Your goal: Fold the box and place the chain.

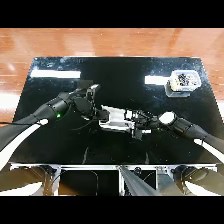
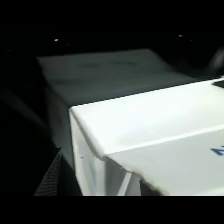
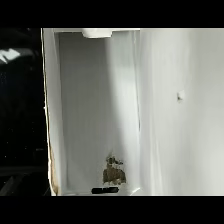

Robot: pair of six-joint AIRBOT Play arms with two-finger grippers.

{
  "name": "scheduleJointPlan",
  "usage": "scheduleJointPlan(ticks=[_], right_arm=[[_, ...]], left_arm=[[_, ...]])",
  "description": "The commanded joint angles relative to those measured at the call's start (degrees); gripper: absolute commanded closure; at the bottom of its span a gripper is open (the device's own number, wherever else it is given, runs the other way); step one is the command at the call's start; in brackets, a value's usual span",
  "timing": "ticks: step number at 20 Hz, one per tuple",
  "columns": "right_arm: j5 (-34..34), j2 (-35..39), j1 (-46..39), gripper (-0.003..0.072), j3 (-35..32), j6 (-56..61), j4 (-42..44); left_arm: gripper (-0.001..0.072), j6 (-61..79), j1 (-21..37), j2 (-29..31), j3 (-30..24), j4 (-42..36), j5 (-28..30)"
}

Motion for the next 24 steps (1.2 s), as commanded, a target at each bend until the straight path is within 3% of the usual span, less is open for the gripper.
scheduleJointPlan(ticks=[1, 5, 14, 16, 24], right_arm=[[0.00, -0.04, 0.04, 0.0370, -0.02, 0.02, 0.02], [0.00, -0.04, 0.04, 0.0370, -0.02, 0.02, 0.00], [0.00, -0.04, 0.04, 0.0370, -0.02, 0.02, 0.00], [0.00, -0.04, 0.04, 0.0370, -0.02, 0.02, 0.00], [-0.02, -0.04, 0.04, 0.0370, -0.02, 0.02, 0.02]], left_arm=[[0.0145, -11.15, -4.57, 0.26, 1.14, 12.33, -0.44], [0.0149, -21.59, -10.34, -0.33, 3.89, 23.61, 0.33], [0.0162, -22.97, -11.10, -4.33, 7.54, 23.69, 5.60], [0.0443, -22.71, -11.10, -4.31, 7.93, 23.50, 5.97], [0.0464, -22.71, -11.10, -4.35, 7.93, 22.12, 6.16]])
